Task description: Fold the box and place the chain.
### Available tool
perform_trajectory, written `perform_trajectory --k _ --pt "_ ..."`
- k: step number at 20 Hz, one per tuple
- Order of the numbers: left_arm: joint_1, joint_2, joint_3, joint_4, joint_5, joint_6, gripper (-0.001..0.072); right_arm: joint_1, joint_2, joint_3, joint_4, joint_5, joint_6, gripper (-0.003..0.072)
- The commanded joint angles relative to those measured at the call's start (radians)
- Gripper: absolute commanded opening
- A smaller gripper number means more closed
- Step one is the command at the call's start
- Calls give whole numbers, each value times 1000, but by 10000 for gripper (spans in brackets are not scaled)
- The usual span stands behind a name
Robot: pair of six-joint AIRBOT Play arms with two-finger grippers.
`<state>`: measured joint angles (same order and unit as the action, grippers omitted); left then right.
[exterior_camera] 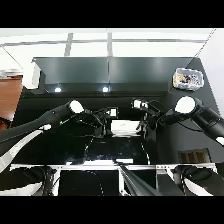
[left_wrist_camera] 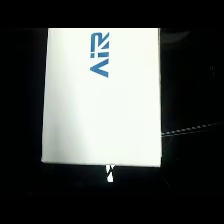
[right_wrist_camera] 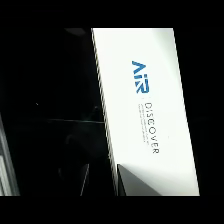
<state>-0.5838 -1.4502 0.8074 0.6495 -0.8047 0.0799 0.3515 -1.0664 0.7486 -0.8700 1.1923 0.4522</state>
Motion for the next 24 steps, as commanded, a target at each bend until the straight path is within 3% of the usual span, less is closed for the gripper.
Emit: perform_trajectory --k 1,2,4,6,9,11,17,24 --pt "0 -1 0 1 0 2 324 -49 0 30 19 75 233 116" --pt "0 -1 0 1 0 2 324 -82 0 29 31 105 325 12" --pt "0 -1 0 0 0 2 324 -151 0 26 119 154 418 11" --pt "0 -1 0 1 0 2 324 -214 0 -19 324 151 420 10" --pt "0 -1 0 0 -1 2 324 -235 0 -168 634 98 447 11" --pt "0 -1 0 0 0 2 324 -208 0 -257 726 56 456 11" --pt "0 -1 0 0 0 2 325 -175 0 -336 684 -127 544 11" --pt "0 -1 0 0 1 2 325 -175 0 -336 561 -170 612 11"
